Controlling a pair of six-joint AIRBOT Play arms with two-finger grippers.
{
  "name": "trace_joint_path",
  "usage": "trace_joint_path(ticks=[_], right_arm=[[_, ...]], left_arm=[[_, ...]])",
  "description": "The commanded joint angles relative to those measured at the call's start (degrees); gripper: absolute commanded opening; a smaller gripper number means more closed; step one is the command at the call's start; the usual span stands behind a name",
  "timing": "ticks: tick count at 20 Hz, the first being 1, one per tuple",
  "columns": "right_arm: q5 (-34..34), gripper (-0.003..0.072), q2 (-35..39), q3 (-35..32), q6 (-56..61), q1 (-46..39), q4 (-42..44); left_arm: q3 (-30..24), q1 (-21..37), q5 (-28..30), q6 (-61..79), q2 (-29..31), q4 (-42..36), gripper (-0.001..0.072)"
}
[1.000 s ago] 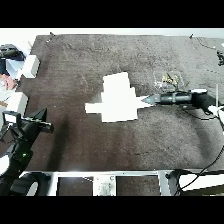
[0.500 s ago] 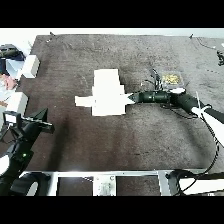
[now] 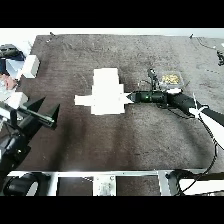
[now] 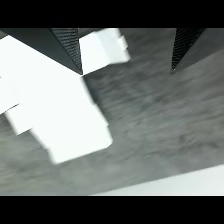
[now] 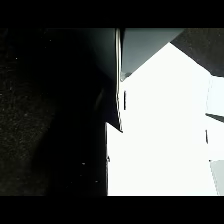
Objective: Fold the box and place the chain.
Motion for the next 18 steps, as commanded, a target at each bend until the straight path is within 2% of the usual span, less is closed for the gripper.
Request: trace_joint_path(ticks=[1,4,6,8,11,14,18], right_arm=[[-0.4,0.0011,0.0,-0.1,0.0,0.2,0.0],[-0.4,0.0011,0.0,-0.1,0.0,0.4,0.0],[-0.4,0.0010,0.0,-0.1,0.0,0.4,-0.2],[-0.4,0.0011,0.0,-0.1,0.0,0.4,-0.7],[-0.8,0.0011,0.0,-0.1,-0.1,0.4,-0.9],[-1.5,0.0011,0.0,-0.1,-0.1,0.4,-0.9],[-2.0,0.0011,0.0,-0.1,-1.3,0.4,-0.8]], left_arm=[[8.4,0.0,-5.6,-2.3,-12.3,-0.1,0.0585],[18.7,0.0,-11.4,-4.6,-29.9,0.0,0.0586],[27.1,0.0,-17.4,-7.0,-41.5,2.4,0.0586],[36.9,0.0,-24.0,-14.7,-52.3,9.4,0.0586],[53.6,0.0,-33.2,-30.6,-66.8,24.9,0.0586],[68.6,-0.3,-39.4,-42.8,-77.5,36.5,0.0587],[85.1,-0.4,-51.4,-51.1,-88.9,41.3,0.0587]])
